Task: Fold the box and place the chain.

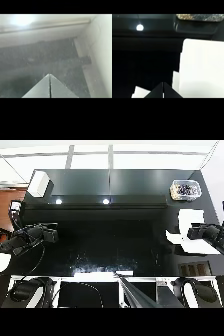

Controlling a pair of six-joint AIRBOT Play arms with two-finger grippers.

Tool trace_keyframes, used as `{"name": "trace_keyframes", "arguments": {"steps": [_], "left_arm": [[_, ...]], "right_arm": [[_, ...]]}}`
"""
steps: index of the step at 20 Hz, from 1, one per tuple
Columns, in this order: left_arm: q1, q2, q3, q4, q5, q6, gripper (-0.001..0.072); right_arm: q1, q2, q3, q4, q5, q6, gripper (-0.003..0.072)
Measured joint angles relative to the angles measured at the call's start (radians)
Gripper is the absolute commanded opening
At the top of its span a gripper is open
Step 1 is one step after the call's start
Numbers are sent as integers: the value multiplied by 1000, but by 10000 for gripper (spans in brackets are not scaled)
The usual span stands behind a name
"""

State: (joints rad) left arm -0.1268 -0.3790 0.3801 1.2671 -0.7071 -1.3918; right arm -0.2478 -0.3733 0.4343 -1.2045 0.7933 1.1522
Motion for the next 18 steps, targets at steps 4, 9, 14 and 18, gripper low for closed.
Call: {"name": "trace_keyframes", "arguments": {"steps": [4, 9, 14, 18], "left_arm": [[0, 0, 0, -35, 91, 0, 27], [-4, -1, 0, -71, 131, -8, 703], [-6, -8, 0, -79, 90, -16, 702], [-6, -8, 0, -82, 66, -26, 702]], "right_arm": [[0, 0, 0, 77, -66, 0, 477], [0, -2, 0, 163, -85, 25, 712], [-23, -61, 21, 9, -65, 216, 711], [-131, -176, 103, -204, -100, 373, 710]]}}
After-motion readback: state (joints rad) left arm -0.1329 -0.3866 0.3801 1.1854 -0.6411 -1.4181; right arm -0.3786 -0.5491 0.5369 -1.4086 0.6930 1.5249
